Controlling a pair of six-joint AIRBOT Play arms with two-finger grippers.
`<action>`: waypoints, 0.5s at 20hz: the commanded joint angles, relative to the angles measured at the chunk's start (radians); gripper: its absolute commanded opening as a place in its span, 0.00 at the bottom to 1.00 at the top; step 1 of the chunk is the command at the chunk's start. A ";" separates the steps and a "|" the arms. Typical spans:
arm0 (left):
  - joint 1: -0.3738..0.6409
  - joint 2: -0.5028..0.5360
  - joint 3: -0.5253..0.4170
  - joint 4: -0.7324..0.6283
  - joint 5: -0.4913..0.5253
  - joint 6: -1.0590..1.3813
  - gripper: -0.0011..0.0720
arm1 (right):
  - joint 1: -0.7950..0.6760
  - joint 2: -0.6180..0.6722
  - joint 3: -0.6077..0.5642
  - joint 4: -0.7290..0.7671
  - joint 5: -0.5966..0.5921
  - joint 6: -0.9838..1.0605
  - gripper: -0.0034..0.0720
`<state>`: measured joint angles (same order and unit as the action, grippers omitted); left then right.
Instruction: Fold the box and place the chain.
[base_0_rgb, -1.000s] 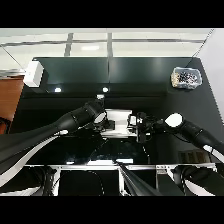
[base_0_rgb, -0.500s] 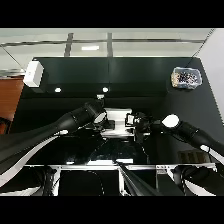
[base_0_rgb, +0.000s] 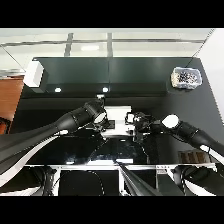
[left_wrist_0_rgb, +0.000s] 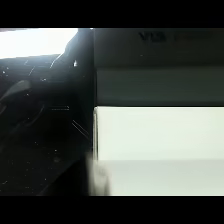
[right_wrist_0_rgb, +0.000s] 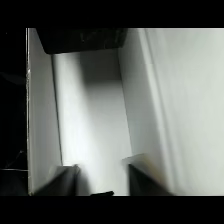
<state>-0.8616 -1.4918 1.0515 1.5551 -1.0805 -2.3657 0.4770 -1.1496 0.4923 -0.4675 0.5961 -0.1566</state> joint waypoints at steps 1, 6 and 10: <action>0.000 0.000 0.001 0.000 -0.001 0.003 0.05 | 0.001 0.000 -0.001 -0.001 0.006 0.007 0.51; 0.000 0.000 0.001 0.000 -0.002 0.003 0.05 | 0.000 0.007 0.000 -0.005 0.009 0.110 0.06; 0.000 0.000 0.001 0.000 0.003 0.003 0.05 | -0.093 0.138 0.064 -0.232 0.198 0.770 0.06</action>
